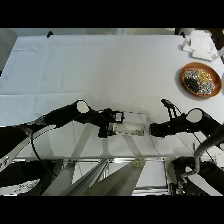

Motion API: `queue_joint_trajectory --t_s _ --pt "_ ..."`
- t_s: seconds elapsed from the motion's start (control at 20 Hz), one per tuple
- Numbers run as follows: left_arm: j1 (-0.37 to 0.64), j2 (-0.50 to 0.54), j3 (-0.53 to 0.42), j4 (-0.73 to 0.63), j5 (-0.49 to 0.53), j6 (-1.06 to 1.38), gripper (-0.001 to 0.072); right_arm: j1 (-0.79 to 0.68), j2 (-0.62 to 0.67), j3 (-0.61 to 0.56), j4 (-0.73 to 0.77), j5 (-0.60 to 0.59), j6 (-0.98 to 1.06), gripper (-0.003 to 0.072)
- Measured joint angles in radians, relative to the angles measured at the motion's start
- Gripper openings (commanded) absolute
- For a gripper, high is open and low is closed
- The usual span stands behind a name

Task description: Fold the box and place the chain.

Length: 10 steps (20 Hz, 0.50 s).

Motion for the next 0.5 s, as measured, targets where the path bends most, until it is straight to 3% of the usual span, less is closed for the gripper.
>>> queue_joint_trajectory --t_s 0.05,0.15,0.5 --pt "0.000 0.000 0.000 0.000 0.000 0.000 0.0334 0.003 0.000 -0.002 0.041 -0.005 -0.025 0.0017" --pt "0.000 0.000 0.000 0.000 0.000 0.000 0.0334 0.006 0.001 -0.002 0.094 -0.006 -0.062 0.0117" --pt "0.000 0.000 0.000 0.001 0.002 -0.001 0.0334 0.008 0.025 0.002 0.137 -0.003 -0.106 0.0130"
